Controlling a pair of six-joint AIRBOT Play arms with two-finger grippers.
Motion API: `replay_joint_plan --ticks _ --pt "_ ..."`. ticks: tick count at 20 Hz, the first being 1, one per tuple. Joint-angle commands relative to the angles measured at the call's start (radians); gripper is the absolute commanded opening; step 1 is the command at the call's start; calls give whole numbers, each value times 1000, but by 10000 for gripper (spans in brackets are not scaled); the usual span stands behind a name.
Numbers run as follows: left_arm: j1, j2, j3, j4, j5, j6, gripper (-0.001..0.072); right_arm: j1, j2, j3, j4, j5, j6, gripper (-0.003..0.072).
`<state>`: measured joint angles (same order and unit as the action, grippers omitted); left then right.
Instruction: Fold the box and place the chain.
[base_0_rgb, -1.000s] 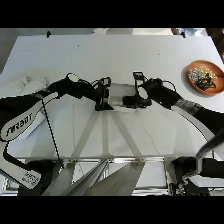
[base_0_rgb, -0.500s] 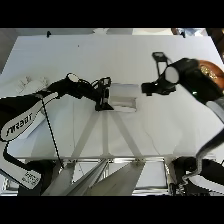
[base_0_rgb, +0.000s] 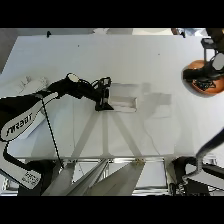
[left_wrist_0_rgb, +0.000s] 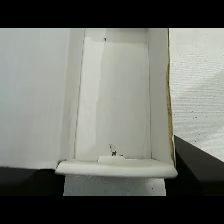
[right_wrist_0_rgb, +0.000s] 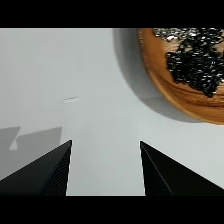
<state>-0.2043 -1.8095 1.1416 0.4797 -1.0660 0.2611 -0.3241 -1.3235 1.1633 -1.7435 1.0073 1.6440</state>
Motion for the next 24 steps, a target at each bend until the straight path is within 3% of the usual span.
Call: replay_joint_plan --ticks 1,4,9,14,16,19,21,23,24 --pt "0 0 0 0 0 0 279 -162 -93 7 -6 -127 -29 479" --pt "0 0 0 0 0 0 279 -230 -192 41 -6 -235 -29 459" --pt "0 0 0 0 0 0 279 -256 -374 163 -6 -243 -21 459" --pt "0 0 0 0 0 0 279 -256 -451 201 -9 -244 35 430" --pt "0 0 0 0 0 0 279 -256 -474 201 -3 -222 35 389" --pt "0 0 0 0 0 0 279 -256 -480 201 0 -180 47 252" --pt "0 0 0 0 0 0 279 -256 -470 202 0 -150 65 87" --pt "0 0 0 0 0 0 279 -255 -439 202 0 -129 63 15" --pt "0 0 0 0 0 0 279 -255 -414 203 -1 -127 62 15"
